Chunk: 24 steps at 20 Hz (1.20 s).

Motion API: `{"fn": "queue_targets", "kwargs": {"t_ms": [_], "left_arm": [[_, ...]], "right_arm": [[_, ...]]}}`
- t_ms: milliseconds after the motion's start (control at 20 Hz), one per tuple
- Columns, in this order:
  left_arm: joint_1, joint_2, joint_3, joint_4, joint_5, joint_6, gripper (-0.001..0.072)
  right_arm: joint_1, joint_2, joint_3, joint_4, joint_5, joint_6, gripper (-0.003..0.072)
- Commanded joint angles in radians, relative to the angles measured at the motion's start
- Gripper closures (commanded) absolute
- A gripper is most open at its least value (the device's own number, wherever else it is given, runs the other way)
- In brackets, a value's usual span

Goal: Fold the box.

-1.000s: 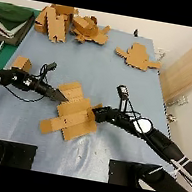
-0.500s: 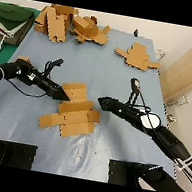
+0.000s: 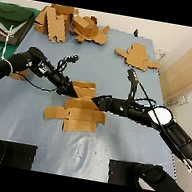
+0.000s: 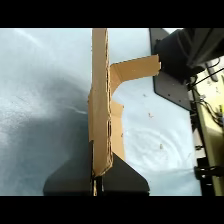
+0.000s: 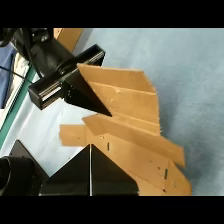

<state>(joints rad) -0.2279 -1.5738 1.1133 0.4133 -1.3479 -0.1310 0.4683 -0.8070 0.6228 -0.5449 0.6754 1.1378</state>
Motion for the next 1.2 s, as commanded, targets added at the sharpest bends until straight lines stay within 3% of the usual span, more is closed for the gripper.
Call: {"fn": "queue_targets", "kwargs": {"t_ms": [0,250,400,800,950,1150], "left_arm": [[-0.01,0.001,0.016,0.018,0.041,0.082,0.0694],[-0.03,0.004,-0.051,-0.015,0.029,0.2,0.0694],[-0.042,0.005,-0.101,-0.051,0.045,0.274,0.0695],[-0.071,0.143,-0.254,-0.068,0.312,0.502,0.0695],[-0.078,0.154,-0.307,-0.155,0.324,0.602,0.0695],[-0.077,0.155,-0.315,-0.173,0.322,0.605,0.0694]], "right_arm": [[0.014,0.001,0.011,-0.046,0.059,0.039,0.0681],[0.014,-0.026,0.011,-0.224,0.063,0.186,0.0681],[0.017,-0.069,0.011,-0.227,0.084,0.19,0.0681],[0.051,-0.14,0.011,-0.23,0.103,0.163,0.0681],[0.051,-0.139,0.011,-0.235,0.121,0.163,0.0681],[0.051,-0.14,0.011,-0.264,0.171,0.195,0.0681]]}}
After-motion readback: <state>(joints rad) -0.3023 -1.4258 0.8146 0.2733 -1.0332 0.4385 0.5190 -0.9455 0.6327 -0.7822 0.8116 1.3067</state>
